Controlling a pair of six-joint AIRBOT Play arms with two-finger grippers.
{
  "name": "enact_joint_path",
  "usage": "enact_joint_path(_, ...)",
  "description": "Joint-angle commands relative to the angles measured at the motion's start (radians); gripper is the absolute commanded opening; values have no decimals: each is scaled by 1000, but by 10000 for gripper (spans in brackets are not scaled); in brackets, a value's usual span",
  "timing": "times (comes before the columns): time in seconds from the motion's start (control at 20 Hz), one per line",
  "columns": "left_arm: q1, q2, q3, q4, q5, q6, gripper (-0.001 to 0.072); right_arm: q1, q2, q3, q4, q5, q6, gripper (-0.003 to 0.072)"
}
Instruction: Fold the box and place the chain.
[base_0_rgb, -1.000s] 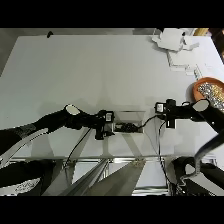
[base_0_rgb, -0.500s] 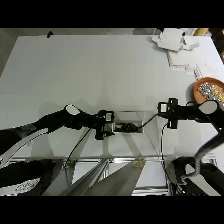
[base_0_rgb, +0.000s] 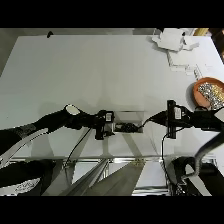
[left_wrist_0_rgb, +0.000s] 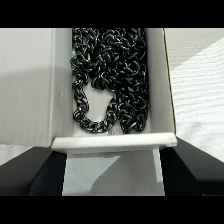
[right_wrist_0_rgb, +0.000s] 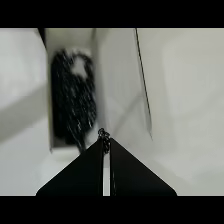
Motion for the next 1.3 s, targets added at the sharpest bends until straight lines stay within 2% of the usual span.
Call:
enact_joint_path(0.0, 0, 0, 0, 0, 0, 0, 273, 114, 16, 1, 115, -12, 3, 18)
enact_joint_path(0.15, 0, 0, 0, 0, 0, 0, 273, 267, -4, 1, 154, -199, 3, 18)
enact_joint_path(0.35, 0, 0, 0, 0, 0, 0, 273, 422, -95, 1, 212, -404, 3, 18)
enact_joint_path(0.5, 0, 0, 0, 0, 0, 0, 273, 463, -181, 1, 212, -472, 3, 19)
enact_joint_path(0.55, 0, 0, 0, 0, 0, 0, 273, 463, -206, 2, 211, -476, 4, 53)
enact_joint_path(0.6, 0, 0, 0, 0, 0, 0, 273, 463, -222, 3, 211, -483, 5, 180)
enact_joint_path(0.65, 0, 0, 0, 0, 0, 0, 273, 463, -227, 18, 196, -481, 14, 261)
enact_joint_path(0.75, 0, 0, 0, 0, 0, 0, 273, 462, -229, 97, 97, -443, 102, 272)
enact_joint_path(0.9, 0, 0, 0, 0, 0, 0, 273, 462, -255, 283, -114, -359, 286, 263)
enact_joint_path(1.05, 0, 0, 0, 0, 0, 0, 273, 462, -348, 443, -253, -293, 425, 149)
enact_joint_path(1.25, 0, 0, 0, 0, 0, 0, 273, 462, -438, 445, -317, -260, 443, 149)
